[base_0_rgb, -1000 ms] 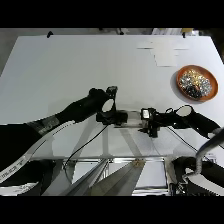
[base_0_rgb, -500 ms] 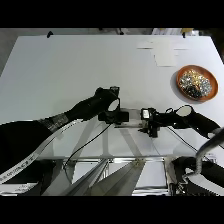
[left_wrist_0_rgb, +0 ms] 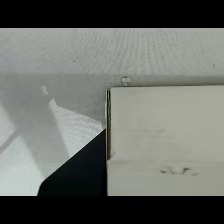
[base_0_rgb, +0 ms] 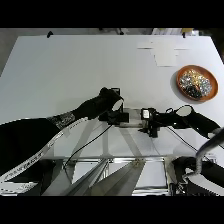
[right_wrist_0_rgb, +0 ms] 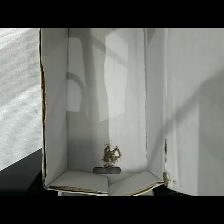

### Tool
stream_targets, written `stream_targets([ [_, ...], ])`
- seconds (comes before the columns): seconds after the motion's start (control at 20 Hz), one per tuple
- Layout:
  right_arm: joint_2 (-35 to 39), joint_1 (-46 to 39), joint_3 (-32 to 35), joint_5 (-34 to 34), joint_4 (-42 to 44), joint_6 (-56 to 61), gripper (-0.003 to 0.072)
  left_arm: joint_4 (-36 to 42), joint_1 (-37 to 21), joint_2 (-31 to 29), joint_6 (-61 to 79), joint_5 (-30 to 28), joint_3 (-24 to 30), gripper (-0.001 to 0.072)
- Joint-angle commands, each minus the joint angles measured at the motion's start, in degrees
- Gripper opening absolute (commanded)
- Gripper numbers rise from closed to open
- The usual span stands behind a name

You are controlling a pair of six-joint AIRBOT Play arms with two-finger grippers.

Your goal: Fold the box and place the chain.

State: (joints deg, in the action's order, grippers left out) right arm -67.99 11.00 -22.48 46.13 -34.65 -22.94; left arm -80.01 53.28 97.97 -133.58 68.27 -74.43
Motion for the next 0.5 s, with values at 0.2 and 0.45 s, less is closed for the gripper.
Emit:
stream_targets([
  [0.2, 0.0, 0.0, 0.0, -0.1, 0.0, 0.0, 0.0399, -0.2, 0.0, 0.4, -0.2, -0.1, 0.0, 0.0104],
  [0.45, 0.0, 0.0, 0.0, -0.1, 0.0, 0.0, 0.0399, -0.2, 0.0, 0.4, -0.2, -0.1, 0.0, 0.0038],
])
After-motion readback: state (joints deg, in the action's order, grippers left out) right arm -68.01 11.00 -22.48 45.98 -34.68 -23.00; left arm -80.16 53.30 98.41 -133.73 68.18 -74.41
